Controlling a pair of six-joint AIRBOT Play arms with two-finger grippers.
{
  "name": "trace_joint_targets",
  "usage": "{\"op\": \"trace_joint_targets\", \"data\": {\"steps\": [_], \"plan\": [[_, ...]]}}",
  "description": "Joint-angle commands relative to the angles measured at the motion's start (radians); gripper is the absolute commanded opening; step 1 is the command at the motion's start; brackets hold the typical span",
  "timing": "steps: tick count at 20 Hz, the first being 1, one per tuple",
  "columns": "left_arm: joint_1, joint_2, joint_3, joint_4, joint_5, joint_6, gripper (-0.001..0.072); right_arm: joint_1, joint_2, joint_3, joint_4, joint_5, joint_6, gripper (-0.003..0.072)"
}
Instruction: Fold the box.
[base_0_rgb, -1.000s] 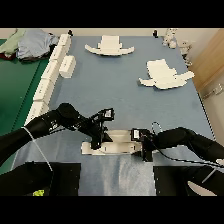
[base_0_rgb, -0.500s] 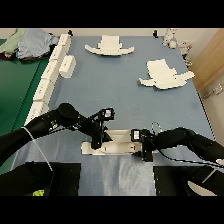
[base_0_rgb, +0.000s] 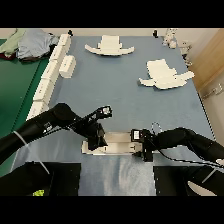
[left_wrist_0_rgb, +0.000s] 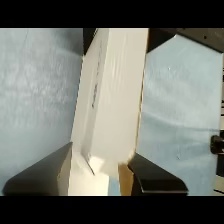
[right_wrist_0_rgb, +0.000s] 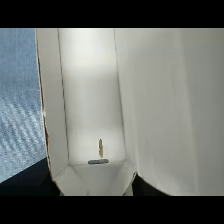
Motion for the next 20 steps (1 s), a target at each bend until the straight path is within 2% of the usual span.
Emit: {"op": "trace_joint_targets", "data": {"steps": [1, 2, 3, 4, 5, 7, 9, 12, 15, 20], "plan": [[0.001, 0.134, 0.001, 0.238, -0.105, -0.378, 0.042, 0.0, 0.0, 0.0, 0.0, 0.002, 0.0, 0.0508], [0.001, 0.177, 0.001, 0.28, -0.147, -0.493, 0.0412, 0.0, 0.0, 0.0, 0.0, 0.002, 0.0, 0.0507], [0.001, 0.221, 0.001, 0.294, -0.192, -0.619, 0.0142, 0.0, 0.0, 0.0, 0.0, 0.002, 0.0, 0.0508], [-0.001, 0.254, 0.0, 0.286, -0.222, -0.671, 0.0016, 0.0, 0.0, 0.0, 0.0, 0.001, 0.0, 0.0507], [-0.008, 0.277, 0.001, 0.246, -0.236, -0.724, 0.0017, 0.0, 0.0, 0.0, 0.0, 0.002, 0.0, 0.0507], [-0.03, 0.281, 0.0, 0.093, -0.197, -0.824, 0.0017, 0.0, 0.0, 0.0, 0.0, 0.001, 0.0, 0.0507], [-0.073, 0.241, 0.001, -0.084, -0.084, -0.84, 0.0017, 0.0, 0.0, 0.0, 0.0, 0.002, 0.001, 0.0508], [-0.109, 0.116, 0.001, -0.246, 0.104, -0.84, 0.0017, 0.0, 0.0, 0.0, 0.0, 0.001, 0.0, 0.0508], [-0.063, -0.015, 0.031, -0.29, 0.22, -0.839, 0.0017, 0.0, 0.0, 0.0, 0.0, 0.002, 0.0, 0.0507], [0.008, -0.182, 0.092, -0.283, 0.245, -0.863, 0.0016, 0.0, 0.0, 0.0, 0.0, 0.002, 0.0, 0.0507]]}}
